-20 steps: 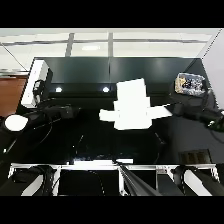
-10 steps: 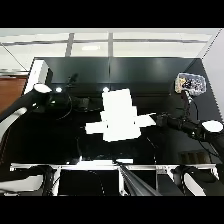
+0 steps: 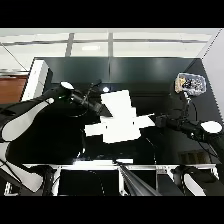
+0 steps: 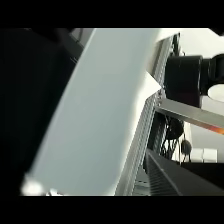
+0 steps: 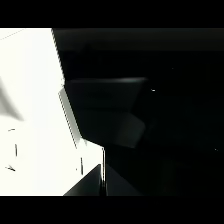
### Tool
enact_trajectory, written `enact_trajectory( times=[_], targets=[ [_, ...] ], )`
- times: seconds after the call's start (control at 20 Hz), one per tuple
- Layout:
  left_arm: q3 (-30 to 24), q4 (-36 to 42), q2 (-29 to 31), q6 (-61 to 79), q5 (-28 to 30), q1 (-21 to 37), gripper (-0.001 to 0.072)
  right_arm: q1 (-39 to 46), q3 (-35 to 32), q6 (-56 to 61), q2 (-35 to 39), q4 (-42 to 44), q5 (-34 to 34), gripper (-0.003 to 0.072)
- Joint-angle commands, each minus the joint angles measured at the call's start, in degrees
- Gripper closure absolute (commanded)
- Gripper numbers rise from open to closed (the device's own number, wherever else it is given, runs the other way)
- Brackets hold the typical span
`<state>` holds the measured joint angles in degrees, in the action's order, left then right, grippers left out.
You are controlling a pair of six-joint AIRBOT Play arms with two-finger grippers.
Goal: Fold the box and place the chain.
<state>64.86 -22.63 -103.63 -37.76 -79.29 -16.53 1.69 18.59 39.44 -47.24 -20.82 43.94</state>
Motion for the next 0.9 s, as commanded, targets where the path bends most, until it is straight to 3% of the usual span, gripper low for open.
enact_trajectory(
  times=[0.0,0.2,0.3,0.35,0.45,0.6,0.7,0.85],
  targets=[
    [2.23,0.04,-1.90,1.46,-3.74,-1.97,0.0174,-0.02,-0.02,0.20,0.04,-0.68,0.00,0.0673],
    [3.43,-6.84,-1.90,4.02,-7.41,-1.92,0.0654,-0.02,-0.02,0.17,0.04,-0.98,-0.13,0.0673],
    [4.20,-9.88,-1.88,4.35,-7.58,-1.95,0.0684,0.00,0.09,0.20,0.04,-3.93,-0.26,0.0672],
    [4.46,-9.86,-1.86,4.39,-7.45,-1.92,0.0685,0.00,0.20,0.31,0.04,-6.21,-0.26,0.0590],
    [4.61,-9.97,-1.16,4.42,-6.84,-2.08,0.0687,0.09,2.14,2.14,0.07,-11.74,1.01,-0.0011],
    [3.72,-11.02,2.40,4.61,-4.74,-3.82,0.0689,0.15,10.34,2.10,0.07,-22.08,7.72,-0.0023],
    [-0.02,-11.96,7.80,8.11,1.73,-6.82,0.0689,0.15,15.61,2.10,0.07,-28.41,10.86,-0.0023],
    [-12.55,-10.51,20.48,18.82,23.71,-12.31,0.0686,0.13,19.85,2.12,0.07,-32.00,10.49,-0.0023]
  ],
)
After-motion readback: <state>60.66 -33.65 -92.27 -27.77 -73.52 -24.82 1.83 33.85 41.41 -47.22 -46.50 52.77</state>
